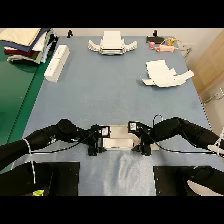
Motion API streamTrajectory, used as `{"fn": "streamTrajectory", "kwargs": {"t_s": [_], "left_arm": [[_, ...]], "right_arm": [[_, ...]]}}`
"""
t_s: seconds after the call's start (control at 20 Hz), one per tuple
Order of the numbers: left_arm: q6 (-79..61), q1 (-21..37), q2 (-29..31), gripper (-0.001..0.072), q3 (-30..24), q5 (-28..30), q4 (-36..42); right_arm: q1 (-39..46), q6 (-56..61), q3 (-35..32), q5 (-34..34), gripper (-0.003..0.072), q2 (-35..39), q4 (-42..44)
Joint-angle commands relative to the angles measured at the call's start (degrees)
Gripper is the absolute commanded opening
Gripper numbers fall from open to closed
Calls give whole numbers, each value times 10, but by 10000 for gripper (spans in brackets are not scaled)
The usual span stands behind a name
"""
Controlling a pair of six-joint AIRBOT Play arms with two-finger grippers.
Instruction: Fold the box.
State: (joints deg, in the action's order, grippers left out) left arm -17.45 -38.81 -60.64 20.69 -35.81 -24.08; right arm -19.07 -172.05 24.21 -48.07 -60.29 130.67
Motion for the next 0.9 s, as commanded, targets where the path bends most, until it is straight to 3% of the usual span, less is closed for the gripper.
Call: {"fn": "streamTrajectory", "kwargs": {"t_s": [0.0,0.25,0.3,0.35,0.85], "left_arm": [[1,2,0,587,0,-2,2],[0,13,0,587,0,-2,14],[0,13,0,620,0,-2,14],[1,13,0,705,0,-2,14],[-2,17,31,705,-26,2,16]], "right_arm": [[0,0,0,0,443,0,0],[0,0,0,0,443,0,0],[0,0,0,0,443,0,0],[0,0,0,0,442,0,0],[0,0,0,0,443,0,0]]}}
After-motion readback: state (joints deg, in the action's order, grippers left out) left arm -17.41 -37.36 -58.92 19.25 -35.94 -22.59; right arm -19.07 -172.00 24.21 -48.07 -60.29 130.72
